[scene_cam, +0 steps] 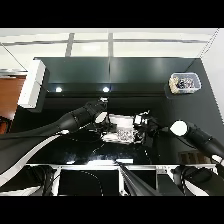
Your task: Fold the box and place the chain.
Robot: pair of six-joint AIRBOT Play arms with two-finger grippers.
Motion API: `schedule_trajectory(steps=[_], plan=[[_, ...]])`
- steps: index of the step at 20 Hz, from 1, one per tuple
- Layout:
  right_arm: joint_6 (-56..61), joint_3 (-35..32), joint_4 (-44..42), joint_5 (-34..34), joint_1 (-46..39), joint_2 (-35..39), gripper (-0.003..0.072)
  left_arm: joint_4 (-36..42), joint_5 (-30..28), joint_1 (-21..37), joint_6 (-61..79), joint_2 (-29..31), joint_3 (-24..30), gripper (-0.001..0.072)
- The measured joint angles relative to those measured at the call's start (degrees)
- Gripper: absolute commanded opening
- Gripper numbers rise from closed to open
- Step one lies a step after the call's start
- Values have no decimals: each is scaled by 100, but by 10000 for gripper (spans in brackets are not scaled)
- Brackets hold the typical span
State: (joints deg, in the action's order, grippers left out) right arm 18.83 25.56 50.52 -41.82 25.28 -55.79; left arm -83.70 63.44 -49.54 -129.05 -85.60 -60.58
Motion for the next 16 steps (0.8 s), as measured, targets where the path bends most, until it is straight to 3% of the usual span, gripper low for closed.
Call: schedule_trajectory(steps=[9, 16], plan=[[2649, 1537, 706, -2238, -2, 1311, 3, 0, 0, 0, 0, 0, 0, 30], [3289, 3056, 136, -2885, -2, 1480, 4, 0, 4, 0, 0, 0, 0, 29]])
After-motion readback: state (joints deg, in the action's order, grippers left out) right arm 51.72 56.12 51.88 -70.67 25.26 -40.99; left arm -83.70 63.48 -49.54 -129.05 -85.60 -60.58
